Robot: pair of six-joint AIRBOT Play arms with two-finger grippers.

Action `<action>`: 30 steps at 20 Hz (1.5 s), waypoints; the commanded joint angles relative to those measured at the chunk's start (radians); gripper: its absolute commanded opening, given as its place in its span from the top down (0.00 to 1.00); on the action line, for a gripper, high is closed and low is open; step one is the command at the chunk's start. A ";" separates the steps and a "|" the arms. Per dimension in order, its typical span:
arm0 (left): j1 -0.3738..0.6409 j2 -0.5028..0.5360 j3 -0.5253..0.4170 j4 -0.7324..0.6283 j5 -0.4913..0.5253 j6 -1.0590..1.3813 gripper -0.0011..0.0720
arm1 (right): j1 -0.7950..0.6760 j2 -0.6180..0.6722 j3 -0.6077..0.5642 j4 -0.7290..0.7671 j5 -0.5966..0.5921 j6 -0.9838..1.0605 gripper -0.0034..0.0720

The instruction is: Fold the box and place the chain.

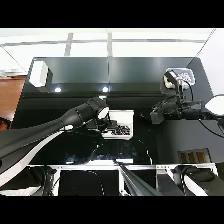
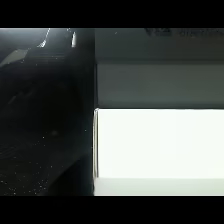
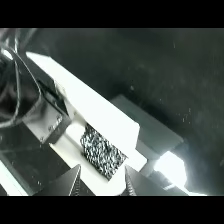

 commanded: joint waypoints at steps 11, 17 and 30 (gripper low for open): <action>0.005 0.395 -0.057 0.317 -0.072 0.123 0.10 | -0.032 0.001 0.000 -0.020 0.044 -0.002 0.54; 0.462 0.711 -0.499 -0.029 0.111 0.366 0.11 | -0.032 0.001 0.000 -0.039 0.012 -0.002 0.54; 0.465 0.571 -0.673 -0.807 0.301 2.403 0.00 | -0.031 0.001 0.000 -0.038 -0.030 -0.001 0.54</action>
